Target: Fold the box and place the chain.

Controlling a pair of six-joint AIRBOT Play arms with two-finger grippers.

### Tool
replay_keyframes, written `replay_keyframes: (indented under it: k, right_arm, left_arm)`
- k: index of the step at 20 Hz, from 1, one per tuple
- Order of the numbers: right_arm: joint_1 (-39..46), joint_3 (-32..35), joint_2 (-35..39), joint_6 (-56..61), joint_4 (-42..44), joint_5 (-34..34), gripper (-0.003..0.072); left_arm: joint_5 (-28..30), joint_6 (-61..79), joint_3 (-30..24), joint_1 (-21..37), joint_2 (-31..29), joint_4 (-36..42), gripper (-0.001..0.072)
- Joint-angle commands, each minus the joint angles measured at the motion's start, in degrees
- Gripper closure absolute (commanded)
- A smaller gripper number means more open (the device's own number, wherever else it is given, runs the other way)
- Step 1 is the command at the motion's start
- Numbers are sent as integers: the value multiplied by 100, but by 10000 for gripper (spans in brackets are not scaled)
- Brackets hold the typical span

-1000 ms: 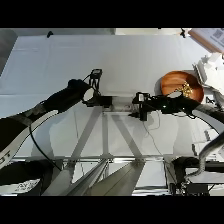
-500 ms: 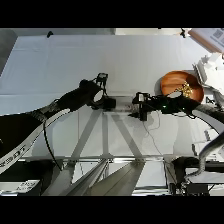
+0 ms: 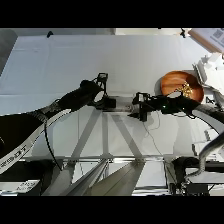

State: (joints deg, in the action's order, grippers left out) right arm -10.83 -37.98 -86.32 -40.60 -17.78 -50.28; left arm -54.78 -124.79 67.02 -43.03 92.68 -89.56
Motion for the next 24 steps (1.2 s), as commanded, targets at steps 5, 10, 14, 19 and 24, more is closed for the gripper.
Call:
replay_keyframes:
  k: [5,10,14,19,24]
  right_arm:
    - [0,0,0,2,2,11,139]
    - [0,0,0,2,2,11,139]
    - [0,0,0,2,2,11,139]
    - [0,0,0,2,2,11,139]
    - [0,0,0,2,2,11,139]
  left_arm:
    - [-13,4,2,-4,-2,68,692]
    - [-61,4,2,-4,-4,258,235]
    - [-195,9,2,-2,-160,273,139]
    - [-153,28,2,39,-769,256,130]
    - [-457,321,2,92,-1427,251,131]
